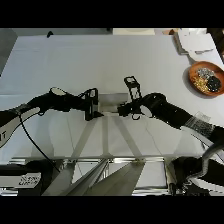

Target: Fold the box and place the chain.

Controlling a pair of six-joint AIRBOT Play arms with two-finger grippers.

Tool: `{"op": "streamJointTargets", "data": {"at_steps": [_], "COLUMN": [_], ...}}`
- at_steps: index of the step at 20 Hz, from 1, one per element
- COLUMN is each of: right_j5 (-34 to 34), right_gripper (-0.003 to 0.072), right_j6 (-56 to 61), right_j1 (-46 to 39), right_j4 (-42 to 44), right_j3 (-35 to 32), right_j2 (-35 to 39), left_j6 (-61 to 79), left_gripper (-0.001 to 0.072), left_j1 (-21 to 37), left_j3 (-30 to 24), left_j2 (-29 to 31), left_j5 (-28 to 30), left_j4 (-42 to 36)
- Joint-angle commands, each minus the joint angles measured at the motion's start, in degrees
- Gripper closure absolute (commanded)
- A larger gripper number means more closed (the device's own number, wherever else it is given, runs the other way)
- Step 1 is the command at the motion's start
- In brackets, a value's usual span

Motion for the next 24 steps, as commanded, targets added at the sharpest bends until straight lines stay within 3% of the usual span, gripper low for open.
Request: {"op": "streamJointTargets", "data": {"at_steps": [1, 7, 14, 19, 24], "right_j5": [0.2, 0.4, 0.7, 4.4, 2.8], "right_gripper": [0.0275, 0.0274, 0.0271, 0.0271, 0.0272], "right_j6": [5.4, 12.0, 12.1, 13.1, 15.6], "right_j1": [0.2, 0.7, 1.7, 1.7, 2.8], "right_j4": [-3.6, -5.7, -5.0, -4.9, -4.9], "right_j3": [0.0, 0.2, 4.6, 4.7, 4.7], "right_j2": [-0.2, -1.1, -1.2, -1.9, -2.7], "left_j6": [0.0, 0.0, 0.0, 0.0, 0.0], "left_gripper": [0.0391, 0.0391, 0.0392, 0.0391, 0.0391], "left_j1": [0.0, 0.0, 0.0, 0.0, 0.0], "left_j3": [0.0, 0.0, 0.0, 0.0, 0.0], "left_j2": [0.0, 0.0, 0.0, 0.0, 0.0], "left_j5": [0.0, 0.0, 0.0, 0.0, 0.0], "left_j4": [0.0, 0.0, 0.0, 0.0, 0.0]}}
